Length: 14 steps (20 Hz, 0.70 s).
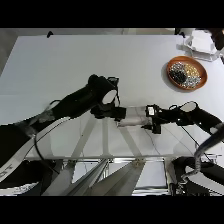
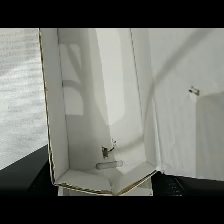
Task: Fold the box and place the chain.
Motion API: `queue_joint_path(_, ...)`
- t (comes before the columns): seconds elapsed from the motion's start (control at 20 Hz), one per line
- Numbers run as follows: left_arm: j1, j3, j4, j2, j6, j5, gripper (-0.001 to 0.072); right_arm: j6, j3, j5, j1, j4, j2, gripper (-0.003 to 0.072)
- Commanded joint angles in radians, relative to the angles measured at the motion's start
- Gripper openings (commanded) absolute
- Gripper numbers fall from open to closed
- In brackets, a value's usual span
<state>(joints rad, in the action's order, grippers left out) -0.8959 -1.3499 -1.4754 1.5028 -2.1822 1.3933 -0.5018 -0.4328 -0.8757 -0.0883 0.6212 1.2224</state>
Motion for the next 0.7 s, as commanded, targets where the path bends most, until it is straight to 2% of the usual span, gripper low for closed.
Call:
queue_joint_path(0.0,0.029,0.0,-0.077,-0.127,0.354,0.083,0.0697,0.0,0.0,0.0,0.0,0.0,0.0,0.0302)
queue_joint_path(0.15,0.072,0.004,-0.069,-0.249,0.69,0.035,0.0697,0.0,0.0,0.0,0.0,0.0,0.0,0.0302)
queue_joint_path(0.3,0.13,0.076,0.047,-0.372,1.17,0.031,0.0697,0.0,0.0,0.0,0.0,0.0,0.0,0.0302)
queue_joint_path(0.4,0.174,0.186,0.169,-0.446,1.384,-0.035,0.0698,0.0,0.0,0.0,0.0,0.0,0.0,0.0302)
queue_joint_path(0.5,0.237,0.335,0.311,-0.485,1.566,-0.158,0.0703,0.0,0.0,0.0,0.0,0.0,0.0,0.0302)
queue_joint_path(0.65,0.327,0.531,0.499,-0.455,1.77,-0.365,0.0705,0.0,0.0,0.001,0.0,0.0,0.0,0.0302)
